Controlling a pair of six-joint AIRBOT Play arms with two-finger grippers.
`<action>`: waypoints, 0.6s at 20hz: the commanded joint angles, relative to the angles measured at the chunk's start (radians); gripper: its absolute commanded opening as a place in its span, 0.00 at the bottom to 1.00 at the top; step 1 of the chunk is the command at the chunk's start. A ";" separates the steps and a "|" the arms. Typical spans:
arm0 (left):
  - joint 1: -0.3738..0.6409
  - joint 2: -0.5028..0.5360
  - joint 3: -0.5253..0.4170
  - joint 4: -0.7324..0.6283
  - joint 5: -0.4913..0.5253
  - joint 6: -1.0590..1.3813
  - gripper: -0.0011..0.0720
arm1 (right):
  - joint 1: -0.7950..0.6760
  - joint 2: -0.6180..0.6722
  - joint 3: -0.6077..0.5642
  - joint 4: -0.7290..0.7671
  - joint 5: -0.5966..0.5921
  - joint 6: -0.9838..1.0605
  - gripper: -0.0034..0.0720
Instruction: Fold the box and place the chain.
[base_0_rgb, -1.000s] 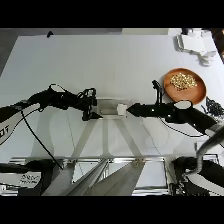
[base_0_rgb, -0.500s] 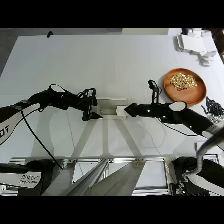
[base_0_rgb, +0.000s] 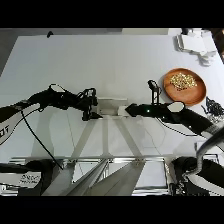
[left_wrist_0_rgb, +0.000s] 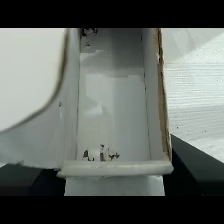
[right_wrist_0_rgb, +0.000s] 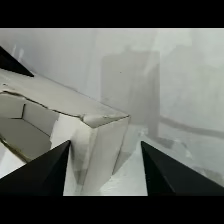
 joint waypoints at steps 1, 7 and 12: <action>0.000 -0.001 0.000 0.000 0.001 0.000 0.53 | 0.001 0.000 0.001 0.006 0.051 0.007 0.79; 0.000 -0.001 0.000 0.000 0.000 0.000 0.53 | 0.065 0.000 0.022 0.012 -0.028 0.010 0.80; 0.000 -0.001 0.000 0.000 0.000 0.000 0.53 | 0.115 -0.005 0.040 -0.158 -0.151 0.191 0.80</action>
